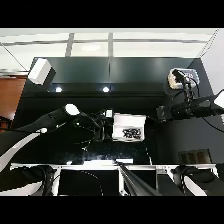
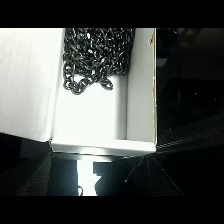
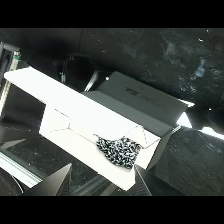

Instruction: Fold the box and place the chain.

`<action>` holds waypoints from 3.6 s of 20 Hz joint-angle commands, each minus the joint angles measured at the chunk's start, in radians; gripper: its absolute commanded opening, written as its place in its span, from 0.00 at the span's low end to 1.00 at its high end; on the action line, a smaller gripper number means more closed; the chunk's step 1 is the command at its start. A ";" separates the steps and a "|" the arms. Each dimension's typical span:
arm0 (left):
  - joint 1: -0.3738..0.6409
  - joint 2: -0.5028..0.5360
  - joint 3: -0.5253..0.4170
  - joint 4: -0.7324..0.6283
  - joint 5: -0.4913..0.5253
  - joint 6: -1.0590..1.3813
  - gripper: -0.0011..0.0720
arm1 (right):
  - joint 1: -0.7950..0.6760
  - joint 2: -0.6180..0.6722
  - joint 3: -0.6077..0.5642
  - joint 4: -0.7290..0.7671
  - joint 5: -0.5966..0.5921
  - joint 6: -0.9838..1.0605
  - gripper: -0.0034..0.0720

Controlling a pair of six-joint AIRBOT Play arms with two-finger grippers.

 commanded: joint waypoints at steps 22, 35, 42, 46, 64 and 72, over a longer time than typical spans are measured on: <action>-0.047 -0.025 0.057 0.048 -0.002 -0.028 0.51 | 0.002 0.000 0.001 -0.037 -0.002 -0.062 0.97; -0.048 -0.001 0.055 0.144 0.150 -0.080 0.51 | 0.002 -0.175 0.001 0.103 -0.247 -0.583 0.99; -0.048 -0.001 0.055 0.144 0.148 -0.080 0.51 | 0.034 -0.175 -0.003 0.090 -0.161 -0.726 0.99; -0.048 -0.001 0.055 0.144 0.148 -0.080 0.51 | 0.075 -0.180 -0.034 0.080 -0.170 -0.789 0.99; -0.048 -0.001 0.055 0.140 0.144 -0.080 0.51 | 0.017 -0.318 0.016 0.129 0.011 -0.712 0.99; -0.048 -0.001 0.055 0.133 0.144 -0.080 0.51 | 0.017 -0.263 0.015 0.043 0.089 -0.847 0.83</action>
